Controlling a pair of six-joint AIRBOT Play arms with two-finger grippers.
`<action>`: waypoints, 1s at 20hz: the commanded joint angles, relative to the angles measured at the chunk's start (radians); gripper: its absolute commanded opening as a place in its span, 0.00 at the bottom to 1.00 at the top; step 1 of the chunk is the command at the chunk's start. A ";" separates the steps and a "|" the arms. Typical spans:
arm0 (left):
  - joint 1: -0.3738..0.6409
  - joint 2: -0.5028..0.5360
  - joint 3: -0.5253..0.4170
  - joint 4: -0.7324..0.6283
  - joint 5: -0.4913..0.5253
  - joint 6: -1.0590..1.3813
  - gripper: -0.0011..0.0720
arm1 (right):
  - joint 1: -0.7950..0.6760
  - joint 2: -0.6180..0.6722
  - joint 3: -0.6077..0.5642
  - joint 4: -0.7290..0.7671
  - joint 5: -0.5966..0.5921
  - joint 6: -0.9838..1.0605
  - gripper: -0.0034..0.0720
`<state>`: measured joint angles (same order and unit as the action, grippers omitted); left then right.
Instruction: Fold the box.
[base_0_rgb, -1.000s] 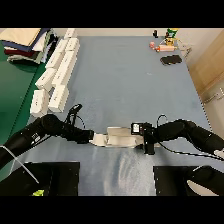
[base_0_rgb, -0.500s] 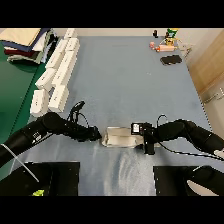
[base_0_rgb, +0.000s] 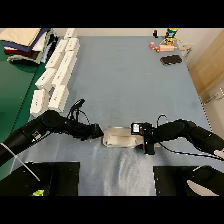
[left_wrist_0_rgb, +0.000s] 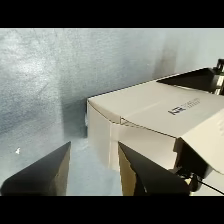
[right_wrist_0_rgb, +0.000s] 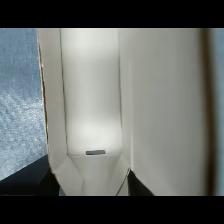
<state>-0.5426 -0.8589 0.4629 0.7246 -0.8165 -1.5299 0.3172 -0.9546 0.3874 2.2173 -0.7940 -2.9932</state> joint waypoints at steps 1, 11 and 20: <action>0.000 0.000 0.002 -0.015 -0.005 0.008 0.63 | 0.001 0.000 0.000 0.000 0.000 0.000 0.65; -0.096 -0.052 0.020 -0.045 0.042 0.024 0.63 | 0.001 0.000 0.000 0.000 0.000 0.000 0.65; -0.338 -0.244 0.277 0.493 -0.043 -0.491 0.63 | 0.001 0.000 0.000 0.000 0.000 0.000 0.65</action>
<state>-0.8135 -1.0351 0.6579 1.0378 -0.8078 -1.8469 0.3172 -0.9546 0.3874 2.2177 -0.7937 -2.9929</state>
